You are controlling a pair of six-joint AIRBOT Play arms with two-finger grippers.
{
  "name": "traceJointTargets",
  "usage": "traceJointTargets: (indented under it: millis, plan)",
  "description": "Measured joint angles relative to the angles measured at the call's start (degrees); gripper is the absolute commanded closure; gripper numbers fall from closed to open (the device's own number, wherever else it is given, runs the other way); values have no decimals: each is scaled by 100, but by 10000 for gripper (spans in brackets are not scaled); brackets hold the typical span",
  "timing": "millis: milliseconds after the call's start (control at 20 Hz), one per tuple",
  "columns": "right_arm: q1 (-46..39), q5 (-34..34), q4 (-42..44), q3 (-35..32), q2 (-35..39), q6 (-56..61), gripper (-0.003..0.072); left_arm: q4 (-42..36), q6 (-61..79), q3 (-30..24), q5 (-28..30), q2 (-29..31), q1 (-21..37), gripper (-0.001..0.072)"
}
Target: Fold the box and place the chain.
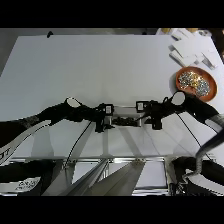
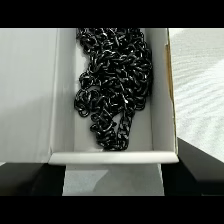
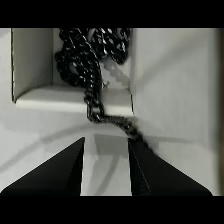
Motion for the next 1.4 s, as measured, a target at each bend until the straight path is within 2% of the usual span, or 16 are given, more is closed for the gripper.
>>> traceJointTargets:
  millis: [50,150,200,350,600,650,700,750,900,1050,1400]
  plan:
    - [11,-31,153,-4,-61,-177,444,0,2,0,0,0,0,599]
    - [24,-90,396,-7,-136,-439,617,0,0,0,0,0,0,599]
    - [31,-129,466,-7,-160,-522,666,0,0,2,0,0,0,599]
    - [33,-92,400,-7,-166,-544,666,0,2,0,0,0,0,599]
    - [24,37,-332,-7,256,271,665,0,0,0,0,0,0,599]
    - [24,61,-378,-7,358,365,578,0,0,0,0,0,0,599]
    - [24,81,-391,-7,442,437,434,0,0,0,0,0,0,599]
    - [24,83,-369,-9,498,474,352,0,0,0,0,0,0,599]
    - [24,-42,-94,-13,551,498,362,0,0,0,0,0,0,599]
    - [24,-170,221,-20,498,372,463,0,0,0,0,0,0,599]
    - [22,-162,527,-20,365,157,466,0,2,0,0,0,0,599]
